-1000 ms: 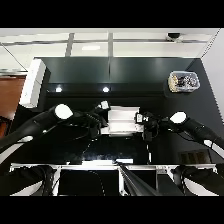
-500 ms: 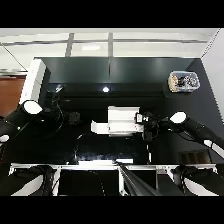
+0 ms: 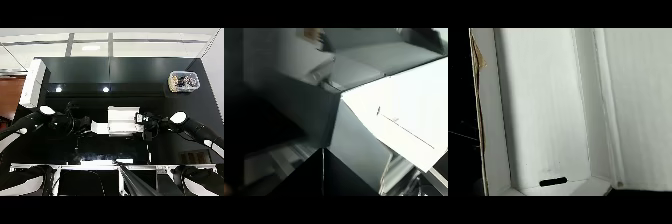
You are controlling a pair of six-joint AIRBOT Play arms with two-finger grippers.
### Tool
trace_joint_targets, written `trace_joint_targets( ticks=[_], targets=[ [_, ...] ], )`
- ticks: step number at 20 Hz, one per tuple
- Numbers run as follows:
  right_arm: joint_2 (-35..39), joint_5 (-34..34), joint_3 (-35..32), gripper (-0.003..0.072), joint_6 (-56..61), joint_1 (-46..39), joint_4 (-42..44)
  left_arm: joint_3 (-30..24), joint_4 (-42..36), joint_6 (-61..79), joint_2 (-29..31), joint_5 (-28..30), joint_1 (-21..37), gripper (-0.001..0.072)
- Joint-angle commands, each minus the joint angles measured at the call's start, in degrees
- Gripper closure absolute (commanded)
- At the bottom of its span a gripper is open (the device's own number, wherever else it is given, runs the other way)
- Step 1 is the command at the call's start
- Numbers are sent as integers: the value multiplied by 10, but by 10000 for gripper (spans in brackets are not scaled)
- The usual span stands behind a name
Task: Fold the box and place the chain.
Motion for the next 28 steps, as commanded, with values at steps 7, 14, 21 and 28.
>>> trace_joint_targets(
  ticks=[7,14,21,28],
  targets=[
    [0,0,0,141,0,0,0,-1,-72,85,-23,4,-17,684],
    [0,0,0,140,0,0,0,36,-105,157,-22,-53,-18,131],
    [0,0,0,140,0,0,0,60,-93,157,-23,-60,-41,61],
    [0,0,0,140,0,0,0,128,-15,-2,-23,-21,-117,88]
  ],
)
